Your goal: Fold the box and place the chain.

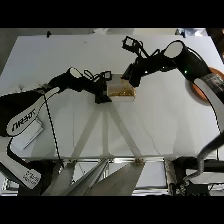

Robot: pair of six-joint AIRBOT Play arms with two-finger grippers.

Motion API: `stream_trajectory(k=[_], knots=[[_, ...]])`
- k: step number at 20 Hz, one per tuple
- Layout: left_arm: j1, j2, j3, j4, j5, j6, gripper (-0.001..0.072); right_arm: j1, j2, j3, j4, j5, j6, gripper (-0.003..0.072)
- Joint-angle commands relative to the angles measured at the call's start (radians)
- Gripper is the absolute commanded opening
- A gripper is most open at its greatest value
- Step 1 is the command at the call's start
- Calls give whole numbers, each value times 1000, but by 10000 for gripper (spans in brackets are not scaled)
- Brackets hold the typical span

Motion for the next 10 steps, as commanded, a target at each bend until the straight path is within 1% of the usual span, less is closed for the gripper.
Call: stream_trajectory(k=[1,6,10], knots=[[0,0,0,0,0,0,396,14,-43,0,32,-12,-11,7],[0,0,0,0,0,0,396,85,-120,0,31,-15,-11,8],[0,0,0,0,0,0,396,119,-123,0,55,-75,-11,10]])
